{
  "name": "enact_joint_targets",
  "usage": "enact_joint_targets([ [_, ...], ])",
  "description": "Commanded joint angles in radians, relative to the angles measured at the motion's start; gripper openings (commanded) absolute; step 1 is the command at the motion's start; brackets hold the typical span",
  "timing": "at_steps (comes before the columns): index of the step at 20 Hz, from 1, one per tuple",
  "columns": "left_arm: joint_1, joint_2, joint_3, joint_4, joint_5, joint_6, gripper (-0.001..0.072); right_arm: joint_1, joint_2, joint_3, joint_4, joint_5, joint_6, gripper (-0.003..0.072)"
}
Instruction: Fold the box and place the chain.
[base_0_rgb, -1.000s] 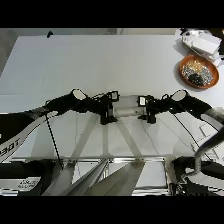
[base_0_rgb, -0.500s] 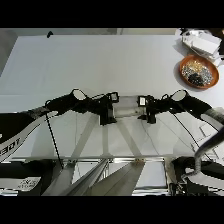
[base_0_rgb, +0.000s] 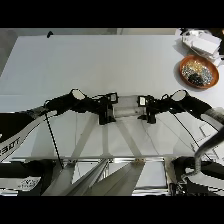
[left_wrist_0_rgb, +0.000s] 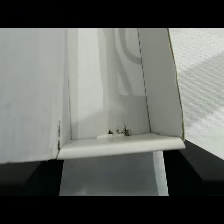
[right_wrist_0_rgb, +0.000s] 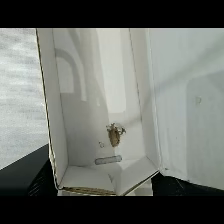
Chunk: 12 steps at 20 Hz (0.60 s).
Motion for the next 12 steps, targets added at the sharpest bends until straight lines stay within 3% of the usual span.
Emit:
enact_joint_targets([
  [1, 0.0, 0.001, 0.0, -0.01, -0.002, 0.009, 0.0549, 0.0, 0.0, 0.0, 0.0, 0.0, -0.001, 0.0403],
  [2, 0.0, 0.001, 0.0, -0.01, -0.002, 0.007, 0.0508, 0.0, 0.0, 0.0, 0.0, 0.0, 0.0, 0.0403],
  [4, -0.001, 0.001, 0.0, -0.01, -0.002, 0.006, 0.0353, -0.001, 0.0, 0.0, 0.0, 0.0, 0.0, 0.0403],
  [5, -0.001, 0.001, 0.0, -0.01, -0.001, 0.006, 0.0328, 0.0, 0.0, 0.0, 0.0, 0.0, -0.001, 0.0403],
  [12, -0.001, 0.001, 0.0, -0.01, 0.027, 0.006, 0.0314, 0.0, 0.0, 0.0, 0.0, 0.0, -0.001, 0.0403],
])
